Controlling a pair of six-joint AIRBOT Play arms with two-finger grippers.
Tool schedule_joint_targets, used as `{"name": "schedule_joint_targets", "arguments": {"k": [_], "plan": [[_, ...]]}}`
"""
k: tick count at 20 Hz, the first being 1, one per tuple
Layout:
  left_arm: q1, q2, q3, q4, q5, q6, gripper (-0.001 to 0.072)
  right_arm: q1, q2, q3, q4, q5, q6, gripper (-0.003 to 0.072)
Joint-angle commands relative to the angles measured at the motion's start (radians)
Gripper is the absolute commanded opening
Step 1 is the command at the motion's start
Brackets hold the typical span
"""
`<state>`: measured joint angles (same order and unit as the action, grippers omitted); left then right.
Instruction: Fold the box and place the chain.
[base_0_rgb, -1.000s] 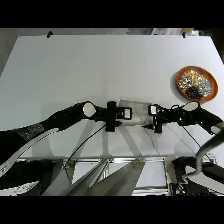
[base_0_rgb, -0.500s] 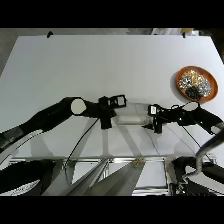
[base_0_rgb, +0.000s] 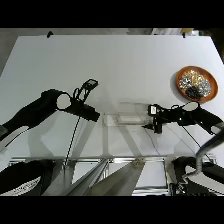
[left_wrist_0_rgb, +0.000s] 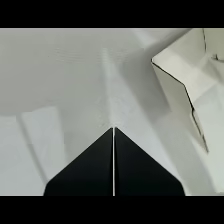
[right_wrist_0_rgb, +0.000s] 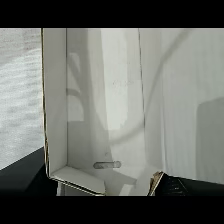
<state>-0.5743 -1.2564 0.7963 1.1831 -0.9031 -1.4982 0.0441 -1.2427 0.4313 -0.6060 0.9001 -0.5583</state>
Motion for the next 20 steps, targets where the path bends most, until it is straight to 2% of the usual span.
{"name": "schedule_joint_targets", "arguments": {"k": [1, 3, 7, 11, 14, 17, 18, 19, 20], "plan": [[-0.004, -0.068, -0.009, -0.155, 0.048, -0.084, 0.0008, 0.000, 0.000, 0.001, 0.000, 0.000, 0.000, 0.0398], [-0.021, -0.099, -0.009, -0.241, 0.071, -0.033, 0.0008, 0.000, 0.000, 0.001, 0.000, 0.000, 0.000, 0.0398], [-0.032, -0.141, -0.009, -0.278, 0.076, -0.027, 0.0007, 0.000, 0.000, 0.001, 0.000, 0.000, 0.000, 0.0398], [-0.032, -0.098, -0.008, -0.389, 0.078, 0.114, 0.0015, 0.000, 0.000, 0.001, 0.000, 0.000, 0.000, 0.0398], [-0.032, -0.065, -0.008, -0.408, 0.071, 0.134, 0.0100, 0.000, 0.000, 0.001, 0.000, 0.000, 0.000, 0.0398], [-0.060, -0.064, -0.008, -0.453, 0.071, 0.152, 0.0300, 0.000, 0.000, 0.001, 0.000, 0.001, 0.000, 0.0398], [-0.071, -0.064, -0.008, -0.457, 0.081, 0.152, 0.0334, 0.000, 0.000, 0.001, 0.000, 0.001, 0.000, 0.0398], [-0.076, -0.064, -0.008, -0.457, 0.086, 0.152, 0.0332, 0.000, 0.000, 0.001, 0.000, 0.001, 0.000, 0.0398], [-0.076, -0.063, -0.008, -0.457, 0.084, 0.151, 0.0283, 0.000, 0.000, 0.001, 0.000, 0.001, 0.000, 0.0398]]}}
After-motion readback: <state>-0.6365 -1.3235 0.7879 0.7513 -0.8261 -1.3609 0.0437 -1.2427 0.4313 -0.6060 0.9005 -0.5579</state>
